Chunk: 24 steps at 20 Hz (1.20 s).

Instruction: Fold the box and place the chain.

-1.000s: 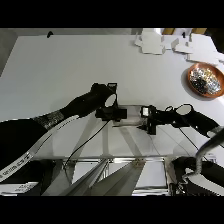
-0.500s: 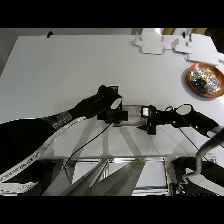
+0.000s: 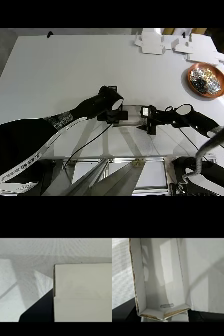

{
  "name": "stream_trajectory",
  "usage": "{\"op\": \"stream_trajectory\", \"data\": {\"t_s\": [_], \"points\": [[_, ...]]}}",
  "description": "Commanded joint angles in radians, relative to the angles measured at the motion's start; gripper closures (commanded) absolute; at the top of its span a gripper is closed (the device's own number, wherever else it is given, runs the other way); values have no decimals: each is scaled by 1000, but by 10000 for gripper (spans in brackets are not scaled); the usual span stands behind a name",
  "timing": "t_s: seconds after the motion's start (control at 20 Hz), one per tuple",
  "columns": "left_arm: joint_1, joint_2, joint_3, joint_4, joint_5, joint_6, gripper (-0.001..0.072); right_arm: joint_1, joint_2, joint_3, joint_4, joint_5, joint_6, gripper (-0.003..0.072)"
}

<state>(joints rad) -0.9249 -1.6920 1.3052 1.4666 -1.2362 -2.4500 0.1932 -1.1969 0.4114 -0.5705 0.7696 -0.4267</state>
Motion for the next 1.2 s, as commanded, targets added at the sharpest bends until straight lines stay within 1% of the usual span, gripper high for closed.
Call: {"op": "stream_trajectory", "data": {"t_s": [0.0,0.1,0.15,0.2,0.3,0.35,0.4,0.45,0.6,0.65,0.7,0.8,0.85,0.95,1.15], "points": [[-5,-12,-1,8,-16,-4,706,0,0,0,0,1,0,290],[-5,-13,-1,8,-17,-4,654,0,0,0,0,1,0,290],[-4,-13,-1,8,-18,-4,610,0,0,0,0,1,0,290],[-3,-13,-1,8,-18,-4,609,0,0,0,0,1,0,290],[-2,-13,-1,8,-17,-4,610,0,0,0,0,1,0,290],[-2,-13,-1,8,-16,-4,633,0,0,0,0,1,0,290],[-2,-13,-1,8,-17,-4,685,0,0,0,0,1,0,290],[-2,-13,-1,8,-17,-3,706,0,0,0,0,1,0,290],[-2,-13,-1,8,-17,-3,704,0,0,0,0,1,0,290],[-2,-12,-1,8,-17,-2,669,0,0,0,0,1,0,290],[-2,-10,-1,6,-17,-1,594,0,0,0,0,1,0,290],[4,2,-1,4,-14,0,408,0,0,0,0,1,0,290],[11,14,-1,3,-13,4,339,0,0,0,0,1,0,290],[30,48,-1,-9,-19,43,315,0,0,0,0,1,0,290],[81,139,-1,-19,-32,211,316,0,0,0,0,1,0,290]]}}
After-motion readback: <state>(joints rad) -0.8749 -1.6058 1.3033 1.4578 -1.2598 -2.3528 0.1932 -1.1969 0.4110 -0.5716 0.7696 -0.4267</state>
